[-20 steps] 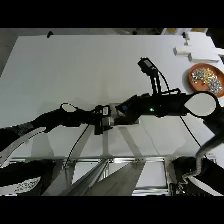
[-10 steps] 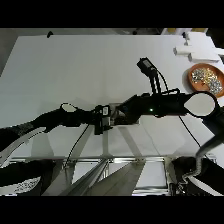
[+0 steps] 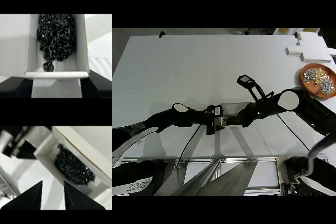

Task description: Fold the box and place the chain.

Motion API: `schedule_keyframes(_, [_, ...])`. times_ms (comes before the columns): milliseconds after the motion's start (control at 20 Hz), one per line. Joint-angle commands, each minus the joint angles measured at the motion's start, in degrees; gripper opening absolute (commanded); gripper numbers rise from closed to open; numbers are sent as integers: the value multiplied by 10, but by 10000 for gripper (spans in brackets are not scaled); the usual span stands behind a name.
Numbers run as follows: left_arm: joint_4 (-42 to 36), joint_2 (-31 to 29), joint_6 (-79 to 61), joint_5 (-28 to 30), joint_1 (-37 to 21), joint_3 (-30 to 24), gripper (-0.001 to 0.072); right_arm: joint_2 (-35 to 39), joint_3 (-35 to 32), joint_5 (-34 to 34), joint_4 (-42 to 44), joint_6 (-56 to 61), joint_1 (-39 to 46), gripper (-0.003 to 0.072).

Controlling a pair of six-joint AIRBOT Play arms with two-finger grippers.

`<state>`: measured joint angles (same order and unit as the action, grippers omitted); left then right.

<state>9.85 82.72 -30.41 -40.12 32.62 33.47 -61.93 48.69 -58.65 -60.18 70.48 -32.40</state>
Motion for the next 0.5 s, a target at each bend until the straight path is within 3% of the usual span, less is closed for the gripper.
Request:
schedule_keyframes(0, [0,0,0,0,0,0,88,-26,37,-50,-21,-7,15,298])
schedule_keyframes(250, [0,0,0,0,0,0,88,-60,224,-102,-21,-56,127,280])
schedule_keyframes(300, [0,0,0,0,0,0,88,-76,250,-93,-21,-77,141,232])
schedule_keyframes(400, [0,0,0,0,0,0,88,-113,268,-53,-21,-123,159,52])
schedule_keyframes(450, [0,0,0,0,0,0,88,-137,268,-39,-25,-141,161,17])
